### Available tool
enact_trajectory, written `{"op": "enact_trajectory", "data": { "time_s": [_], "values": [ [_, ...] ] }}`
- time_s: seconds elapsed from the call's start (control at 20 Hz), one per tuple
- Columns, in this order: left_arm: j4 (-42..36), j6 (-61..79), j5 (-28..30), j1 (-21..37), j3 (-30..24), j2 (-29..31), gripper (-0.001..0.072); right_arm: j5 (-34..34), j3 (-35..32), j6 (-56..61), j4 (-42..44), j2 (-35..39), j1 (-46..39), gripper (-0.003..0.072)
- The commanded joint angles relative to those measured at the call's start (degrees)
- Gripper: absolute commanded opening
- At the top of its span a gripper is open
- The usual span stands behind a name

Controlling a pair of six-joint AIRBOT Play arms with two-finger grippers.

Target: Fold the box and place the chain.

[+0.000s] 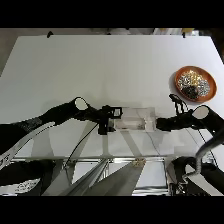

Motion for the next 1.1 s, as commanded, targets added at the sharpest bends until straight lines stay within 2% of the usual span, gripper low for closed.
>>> {"op": "enact_trajectory", "data": {
  "time_s": [0.0, 0.7, 0.8, 0.95, 1.05],
  "values": [
    [0.02, 0.00, 0.02, 0.04, 0.02, 0.04, 0.0272, -0.09, -0.04, -0.13, 1.05, -0.79, -0.04, 0.0017],
    [0.02, 0.00, 0.02, 0.04, 0.02, 0.04, 0.0272, 1.05, -0.04, -3.19, 8.20, 0.50, -0.04, 0.0022],
    [0.02, 0.00, 0.02, 0.04, 0.02, 0.04, 0.0272, 1.86, -0.04, -3.21, 8.22, 2.03, -0.04, 0.0120],
    [0.02, 0.00, 0.02, 0.04, 0.02, 0.04, 0.0272, 2.38, -0.02, -3.19, 8.52, 4.20, -0.04, 0.0135],
    [0.02, 0.00, 0.02, 0.04, 0.02, 0.04, 0.0272, 3.28, -0.02, -3.63, 10.05, 5.22, -0.04, 0.0196]
  ]
}}
